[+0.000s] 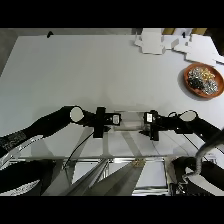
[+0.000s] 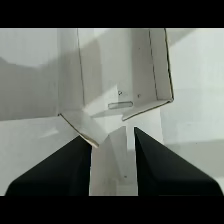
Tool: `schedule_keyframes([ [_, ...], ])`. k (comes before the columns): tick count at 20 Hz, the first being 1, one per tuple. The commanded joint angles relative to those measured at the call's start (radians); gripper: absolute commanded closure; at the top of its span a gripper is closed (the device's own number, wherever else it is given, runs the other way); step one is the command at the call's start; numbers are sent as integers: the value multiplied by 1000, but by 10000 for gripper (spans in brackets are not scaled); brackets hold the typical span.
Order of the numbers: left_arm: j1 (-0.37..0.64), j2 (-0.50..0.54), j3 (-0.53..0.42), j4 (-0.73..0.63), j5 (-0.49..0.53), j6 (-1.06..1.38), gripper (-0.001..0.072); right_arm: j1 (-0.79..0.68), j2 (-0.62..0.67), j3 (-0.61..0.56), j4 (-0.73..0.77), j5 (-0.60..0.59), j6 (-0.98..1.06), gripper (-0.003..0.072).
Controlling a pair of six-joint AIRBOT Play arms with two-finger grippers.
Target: Fold the box and place the chain.
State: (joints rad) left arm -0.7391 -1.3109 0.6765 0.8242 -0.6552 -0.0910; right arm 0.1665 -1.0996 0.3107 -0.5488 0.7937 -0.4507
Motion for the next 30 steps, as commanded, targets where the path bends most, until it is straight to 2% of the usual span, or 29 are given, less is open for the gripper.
schedule_keyframes([
  [1, -3, -9, 0, -47, 2, 6, 438, 0, 0, 1, 0, 0, 0, 290],
  [7, -4, -20, 0, -181, 11, 149, 443, 0, 0, 0, 0, 0, 0, 290],
  [8, -4, -20, 0, -190, 14, 160, 484, 0, 1, 0, 0, 0, 0, 290],
  [9, -4, -20, 0, -193, 16, 167, 557, 0, 0, 0, 0, 0, 0, 290],
  [10, -4, -21, 0, -200, 16, 182, 580, 0, 0, 1, 0, 0, 0, 290],
  [17, -11, -37, 0, -259, 16, 185, 574, 0, 0, 1, 0, 0, 0, 290],
  [18, -17, -40, 0, -270, 16, 185, 550, 0, 0, 1, 0, 0, 0, 290],
  [19, -19, -40, 0, -272, 16, 185, 485, 0, 0, 0, 0, 0, 0, 290],
  [20, -21, -40, 0, -272, 16, 184, 376, 0, 1, 1, 0, 0, 0, 290],
  [21, -23, -40, 0, -271, 16, 179, 325, 0, 0, 1, 0, 0, 0, 290],
  [24, -23, -39, 0, -270, 11, 157, 314, 0, 0, 1, 0, 0, 0, 290],
  [27, -20, -25, 0, -255, 13, 20, 315, 0, 0, 0, 0, 0, 0, 290],
  [28, -19, -13, 0, -238, 13, -58, 323, 0, 0, 1, 0, 0, 0, 290],
  [29, -13, 2, 0, -217, 11, -142, 381, 0, 1, 0, 0, 0, 0, 290],
  [30, -6, 24, 0, -183, 0, -241, 483, 0, 0, 1, 0, 0, 0, 290],
])
